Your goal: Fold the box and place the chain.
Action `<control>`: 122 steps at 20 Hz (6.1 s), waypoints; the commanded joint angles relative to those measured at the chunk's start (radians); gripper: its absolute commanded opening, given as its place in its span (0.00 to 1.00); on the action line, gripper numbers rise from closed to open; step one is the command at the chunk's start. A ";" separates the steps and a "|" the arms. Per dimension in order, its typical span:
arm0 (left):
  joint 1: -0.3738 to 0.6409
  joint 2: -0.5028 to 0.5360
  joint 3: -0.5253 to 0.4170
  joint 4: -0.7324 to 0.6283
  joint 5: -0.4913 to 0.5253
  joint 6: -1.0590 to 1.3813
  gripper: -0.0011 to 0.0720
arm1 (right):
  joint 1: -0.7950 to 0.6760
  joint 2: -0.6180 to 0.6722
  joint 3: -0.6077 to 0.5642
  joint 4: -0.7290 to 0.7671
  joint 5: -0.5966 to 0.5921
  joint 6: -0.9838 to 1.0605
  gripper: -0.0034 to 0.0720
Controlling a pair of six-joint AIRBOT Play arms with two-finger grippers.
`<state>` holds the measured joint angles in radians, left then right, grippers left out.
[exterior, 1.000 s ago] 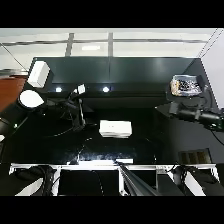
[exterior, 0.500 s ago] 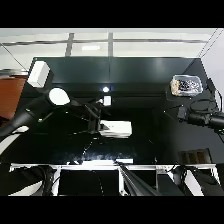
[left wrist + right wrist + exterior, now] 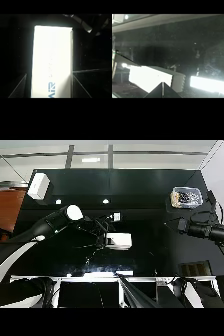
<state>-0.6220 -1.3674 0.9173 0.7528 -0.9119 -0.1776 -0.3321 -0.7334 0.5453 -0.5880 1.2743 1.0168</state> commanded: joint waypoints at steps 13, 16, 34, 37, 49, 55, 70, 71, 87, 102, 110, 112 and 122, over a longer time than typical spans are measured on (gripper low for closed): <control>-0.003 -0.026 0.000 -0.017 -0.016 -0.017 0.98 | 0.000 0.000 0.001 -0.001 -0.006 0.001 0.08; -0.003 -0.027 0.000 -0.016 -0.015 -0.017 0.98 | 0.000 0.001 0.001 -0.001 -0.005 0.001 0.08; -0.022 -0.119 0.000 -0.016 0.024 -0.026 0.98 | 0.000 0.000 0.000 -0.001 -0.008 0.002 0.08; -0.052 -0.121 0.000 0.025 0.040 -0.044 0.98 | 0.000 0.000 0.001 -0.001 -0.007 0.002 0.08; 0.003 -0.013 0.013 0.211 -0.021 -0.243 0.24 | 0.000 0.000 0.001 -0.002 -0.012 0.000 0.08; 0.306 0.168 0.013 0.534 -0.168 -0.522 0.24 | 0.000 0.000 0.001 -0.015 -0.024 -0.003 0.08; 1.256 0.092 0.013 0.351 0.080 -0.708 0.24 | 0.000 0.000 0.000 -0.015 -0.093 -0.030 0.08; 1.248 0.067 0.015 0.322 0.118 -0.701 0.29 | 0.000 0.000 0.001 -0.015 -0.098 -0.030 0.08; 1.148 -0.072 0.045 0.231 0.250 -0.550 0.41 | 0.000 0.000 0.001 -0.015 -0.157 -0.029 0.08; 1.133 -0.095 0.060 0.237 0.253 -0.533 0.98 | 0.000 0.000 0.000 -0.011 -0.156 -0.020 0.08; 1.131 0.062 0.212 0.270 0.173 -0.634 0.98 | 0.000 0.000 0.006 -0.016 -0.181 0.019 0.08; 1.104 0.129 0.238 0.143 0.199 -0.635 0.97 | 0.005 0.000 0.060 -0.028 -0.216 0.027 0.08; 0.463 0.430 0.153 0.331 0.188 -1.041 0.05 | 0.439 -0.067 0.513 -0.950 -0.059 0.580 0.07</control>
<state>0.0490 -1.0317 1.1416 0.8852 -0.7601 -0.9695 0.0082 -0.8009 1.0359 -1.3392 1.1423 1.4780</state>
